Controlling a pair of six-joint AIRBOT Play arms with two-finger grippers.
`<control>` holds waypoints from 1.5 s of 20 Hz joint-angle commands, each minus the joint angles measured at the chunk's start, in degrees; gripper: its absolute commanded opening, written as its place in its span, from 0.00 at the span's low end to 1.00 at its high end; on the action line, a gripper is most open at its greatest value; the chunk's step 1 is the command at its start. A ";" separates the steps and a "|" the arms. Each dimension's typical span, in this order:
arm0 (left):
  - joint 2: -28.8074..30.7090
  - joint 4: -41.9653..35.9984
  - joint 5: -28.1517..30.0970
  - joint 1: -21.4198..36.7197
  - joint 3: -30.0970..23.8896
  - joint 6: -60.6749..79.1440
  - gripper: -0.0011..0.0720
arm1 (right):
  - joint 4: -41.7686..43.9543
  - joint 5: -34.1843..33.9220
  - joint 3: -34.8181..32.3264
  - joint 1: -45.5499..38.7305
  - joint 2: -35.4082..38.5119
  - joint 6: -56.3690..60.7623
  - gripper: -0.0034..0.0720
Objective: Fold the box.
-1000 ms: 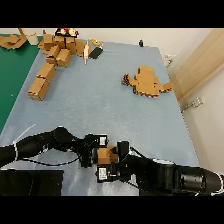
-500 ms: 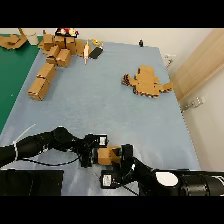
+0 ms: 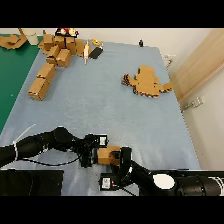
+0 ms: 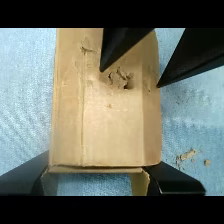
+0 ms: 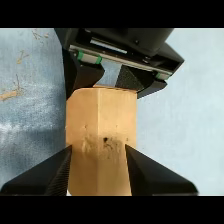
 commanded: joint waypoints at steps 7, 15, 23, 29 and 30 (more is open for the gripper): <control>0.04 0.02 0.00 0.07 0.07 0.02 0.72 | -5.29 -1.01 -0.22 0.11 -3.17 0.33 0.53; 0.04 0.02 0.00 0.07 0.07 0.02 0.72 | -6.03 -2.38 0.50 2.32 -1.88 0.31 0.42; 0.04 0.02 0.00 0.07 0.07 0.02 0.72 | -8.00 -4.79 1.29 2.64 -0.37 0.28 0.42; 0.04 0.02 0.00 0.07 0.07 0.02 0.72 | -9.94 -5.97 2.67 2.64 0.04 0.28 0.42; 0.04 0.02 0.00 0.07 0.07 0.02 0.72 | -10.01 -6.03 2.69 2.64 0.04 0.28 0.42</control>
